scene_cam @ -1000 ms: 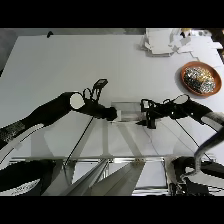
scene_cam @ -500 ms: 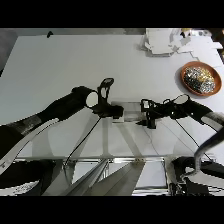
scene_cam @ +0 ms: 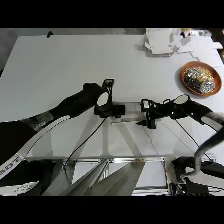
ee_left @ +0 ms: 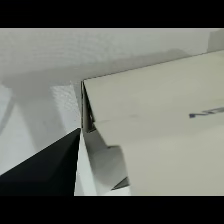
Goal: Fold the box and place the chain.
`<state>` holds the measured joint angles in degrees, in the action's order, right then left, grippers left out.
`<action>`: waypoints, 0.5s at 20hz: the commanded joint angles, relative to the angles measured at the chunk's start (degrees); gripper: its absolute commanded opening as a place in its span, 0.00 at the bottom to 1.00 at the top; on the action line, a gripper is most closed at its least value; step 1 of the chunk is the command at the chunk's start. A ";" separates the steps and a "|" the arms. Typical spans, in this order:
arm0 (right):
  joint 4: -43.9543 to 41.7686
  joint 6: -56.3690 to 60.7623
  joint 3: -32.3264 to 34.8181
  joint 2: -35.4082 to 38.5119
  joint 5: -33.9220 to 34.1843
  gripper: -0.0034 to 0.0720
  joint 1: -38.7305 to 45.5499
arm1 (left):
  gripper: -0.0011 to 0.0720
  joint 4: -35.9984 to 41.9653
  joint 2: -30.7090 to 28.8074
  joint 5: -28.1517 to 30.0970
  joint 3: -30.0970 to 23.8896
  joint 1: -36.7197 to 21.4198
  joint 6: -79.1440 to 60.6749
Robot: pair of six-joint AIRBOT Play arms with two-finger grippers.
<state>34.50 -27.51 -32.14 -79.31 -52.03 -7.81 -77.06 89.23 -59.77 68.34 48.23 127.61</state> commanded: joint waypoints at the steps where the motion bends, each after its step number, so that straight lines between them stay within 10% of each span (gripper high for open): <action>1: -0.02 0.02 0.00 0.02 0.00 0.59 0.02 | 0.65 -1.20 2.80 -2.71 3.15 1.25 5.31; 10: -0.02 0.02 0.00 0.02 0.00 0.59 0.02 | 0.57 -4.98 6.47 -7.85 5.14 1.97 15.63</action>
<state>34.50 -27.49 -32.14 -79.31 -52.03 -7.81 -80.05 95.20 -66.43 73.21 50.06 140.09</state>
